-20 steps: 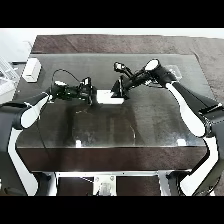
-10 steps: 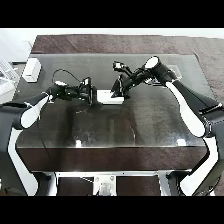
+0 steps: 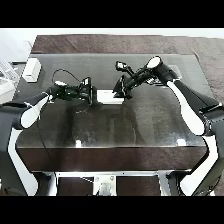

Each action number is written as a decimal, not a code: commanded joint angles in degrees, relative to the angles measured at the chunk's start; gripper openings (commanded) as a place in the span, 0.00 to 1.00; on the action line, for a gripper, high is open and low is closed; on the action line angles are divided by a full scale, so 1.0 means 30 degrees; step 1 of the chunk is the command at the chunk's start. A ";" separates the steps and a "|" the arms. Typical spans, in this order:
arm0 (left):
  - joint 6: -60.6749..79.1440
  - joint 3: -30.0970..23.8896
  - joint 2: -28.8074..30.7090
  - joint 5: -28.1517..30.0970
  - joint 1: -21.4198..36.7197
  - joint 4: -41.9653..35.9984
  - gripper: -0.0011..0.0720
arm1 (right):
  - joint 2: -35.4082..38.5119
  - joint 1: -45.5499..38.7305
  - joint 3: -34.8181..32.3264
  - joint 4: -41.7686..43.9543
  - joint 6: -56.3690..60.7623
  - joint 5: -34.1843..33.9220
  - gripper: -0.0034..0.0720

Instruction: Fold the box and place the chain.

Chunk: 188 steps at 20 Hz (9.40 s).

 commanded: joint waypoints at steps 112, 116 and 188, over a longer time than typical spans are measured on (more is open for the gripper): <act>-0.0073 0.0000 0.0007 -0.0146 0.0007 0.0000 0.33 | 0.1821 -0.0095 -0.5144 0.3577 -0.5464 -0.6462 0.81; -0.0080 0.0000 0.0007 -0.0160 0.0007 0.0000 0.33 | 0.1829 0.0007 -0.4503 0.3570 -0.5457 -0.6579 0.81; -0.0058 0.0000 0.0007 -0.0277 0.0007 -0.0007 0.33 | 0.1865 0.0845 -0.4838 0.2448 -0.3519 -0.5238 0.31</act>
